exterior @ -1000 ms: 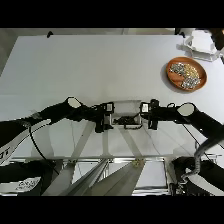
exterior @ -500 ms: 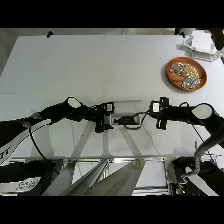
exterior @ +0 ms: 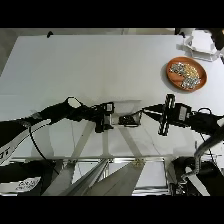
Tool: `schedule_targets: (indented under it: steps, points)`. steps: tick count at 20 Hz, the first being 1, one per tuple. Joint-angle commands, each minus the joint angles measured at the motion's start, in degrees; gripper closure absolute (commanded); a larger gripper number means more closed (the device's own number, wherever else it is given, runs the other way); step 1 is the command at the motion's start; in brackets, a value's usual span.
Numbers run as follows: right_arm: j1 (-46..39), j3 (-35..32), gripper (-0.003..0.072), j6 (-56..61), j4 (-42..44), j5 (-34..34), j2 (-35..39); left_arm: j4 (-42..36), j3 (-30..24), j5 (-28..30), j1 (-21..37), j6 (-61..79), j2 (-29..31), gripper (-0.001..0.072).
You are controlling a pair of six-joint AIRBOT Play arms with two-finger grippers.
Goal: Fold the box and place the chain.
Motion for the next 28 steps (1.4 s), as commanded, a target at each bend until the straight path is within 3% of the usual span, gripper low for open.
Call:
schedule_targets:
  steps: [1,5,8,12,20,22,28]
  points:
    - [0.0,0.0,0.0672,-0.9,9.9,0.9,-1.9,0.0,0.0,0.0,0.0,0.0,0.0,0.0389]
    - [0.7,0.0,0.0671,-0.9,9.9,0.4,-9.4,0.0,0.0,0.0,0.0,0.0,0.0,0.0389]
    - [4.0,0.0,0.0671,-1.1,13.3,-4.6,-15.0,0.0,0.0,0.0,0.0,0.0,0.0,0.0389]
    - [5.0,0.4,0.0671,-13.5,32.7,-5.0,-15.8,0.0,0.0,0.0,0.0,0.0,0.0,0.0389]
    - [5.0,1.1,0.0671,-14.3,38.3,-5.0,-15.8,0.0,0.0,0.0,0.0,0.0,0.0,0.0389]
    - [5.0,1.1,0.0671,-14.2,33.7,-4.9,-15.8,0.0,0.0,0.0,0.0,0.0,0.0,0.0389]
    - [5.0,1.1,0.0671,-3.1,0.0,-0.7,-16.6,0.0,0.0,0.0,0.0,0.0,0.0,0.0389]
